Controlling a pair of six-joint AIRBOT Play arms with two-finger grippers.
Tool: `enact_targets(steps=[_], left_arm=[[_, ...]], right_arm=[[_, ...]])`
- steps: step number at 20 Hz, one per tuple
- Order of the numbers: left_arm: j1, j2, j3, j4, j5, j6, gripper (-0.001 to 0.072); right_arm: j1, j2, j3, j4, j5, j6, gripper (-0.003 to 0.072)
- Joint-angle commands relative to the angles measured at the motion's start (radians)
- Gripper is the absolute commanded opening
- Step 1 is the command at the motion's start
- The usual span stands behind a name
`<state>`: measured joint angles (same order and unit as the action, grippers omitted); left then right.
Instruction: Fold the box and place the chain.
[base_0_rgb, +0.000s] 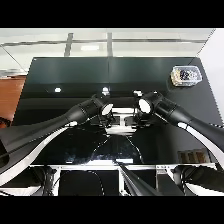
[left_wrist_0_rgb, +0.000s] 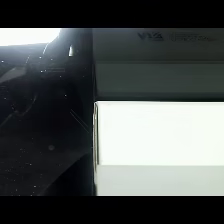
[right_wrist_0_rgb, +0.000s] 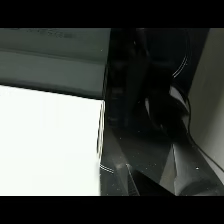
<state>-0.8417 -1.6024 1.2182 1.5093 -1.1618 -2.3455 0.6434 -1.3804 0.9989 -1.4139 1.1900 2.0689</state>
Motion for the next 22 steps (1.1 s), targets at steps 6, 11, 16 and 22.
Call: enact_targets(steps=[6, 11, 16, 22], left_arm=[[0.001, 0.0, 0.001, 0.0, -0.001, 0.0, 0.0026], [0.001, 0.0, 0.001, 0.0, 0.0, 0.0, 0.0026], [0.001, 0.0, 0.001, 0.0, -0.001, 0.0, 0.0026], [0.001, 0.0, 0.001, 0.0, 0.0, 0.0, 0.0026]], right_arm=[[0.004, 0.011, -0.051, -0.001, -0.1, 0.011, 0.0324], [0.004, -0.021, -0.062, -0.001, -0.189, 0.03, 0.0296], [0.019, -0.042, -0.055, -0.022, -0.166, 0.03, 0.0016], [0.024, -0.042, -0.04, -0.016, -0.143, 0.029, 0.0167]])
